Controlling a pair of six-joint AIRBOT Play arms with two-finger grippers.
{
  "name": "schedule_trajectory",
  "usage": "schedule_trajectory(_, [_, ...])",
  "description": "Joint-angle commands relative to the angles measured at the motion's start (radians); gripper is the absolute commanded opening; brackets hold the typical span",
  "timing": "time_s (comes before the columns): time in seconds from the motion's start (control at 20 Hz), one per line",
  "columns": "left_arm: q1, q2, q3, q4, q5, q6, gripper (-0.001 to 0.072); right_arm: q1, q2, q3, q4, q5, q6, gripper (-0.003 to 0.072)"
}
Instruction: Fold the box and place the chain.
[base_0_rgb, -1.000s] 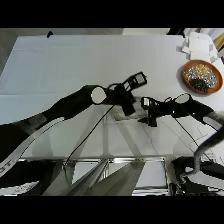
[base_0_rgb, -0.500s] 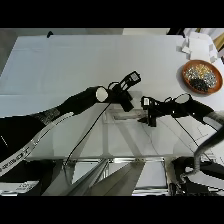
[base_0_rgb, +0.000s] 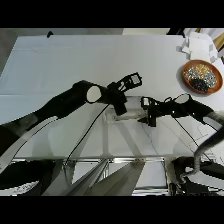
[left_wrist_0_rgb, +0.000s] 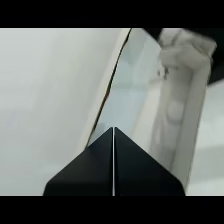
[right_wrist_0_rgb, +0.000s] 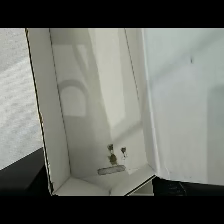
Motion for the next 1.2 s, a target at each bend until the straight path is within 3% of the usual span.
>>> schedule_trajectory(0.0, [-0.001, 0.053, -0.05, 0.048, -0.141, -0.074, 0.0005, -0.001, 0.001, 0.0, 0.0, 0.002, 0.0, 0.0269])
schedule_trajectory(0.35, [0.023, 0.056, -0.237, -0.01, -0.05, -0.064, 0.0005, -0.001, 0.001, 0.0, 0.0, 0.001, 0.0, 0.0269])
schedule_trajectory(0.55, [0.07, 0.056, -0.268, -0.001, -0.076, -0.042, 0.0006, -0.001, 0.001, 0.0, 0.0, 0.001, 0.0, 0.0269])
schedule_trajectory(0.95, [0.098, 0.056, -0.302, 0.024, -0.041, 0.247, 0.0028, -0.001, 0.001, 0.0, 0.0, 0.002, 0.0, 0.0269])
schedule_trajectory(1.0, [0.101, 0.056, -0.302, 0.024, -0.021, 0.303, 0.0121, -0.001, 0.001, 0.0, 0.0, 0.002, 0.0, 0.0269])
schedule_trajectory(1.05, [0.1, 0.056, -0.302, 0.024, 0.007, 0.371, 0.0265, -0.001, 0.001, 0.0, 0.0, 0.002, 0.0, 0.0269])
schedule_trajectory(1.15, [0.1, 0.056, -0.302, 0.024, 0.051, 0.485, 0.0452, -0.001, 0.001, 0.0, 0.0, 0.002, 0.0, 0.0269])
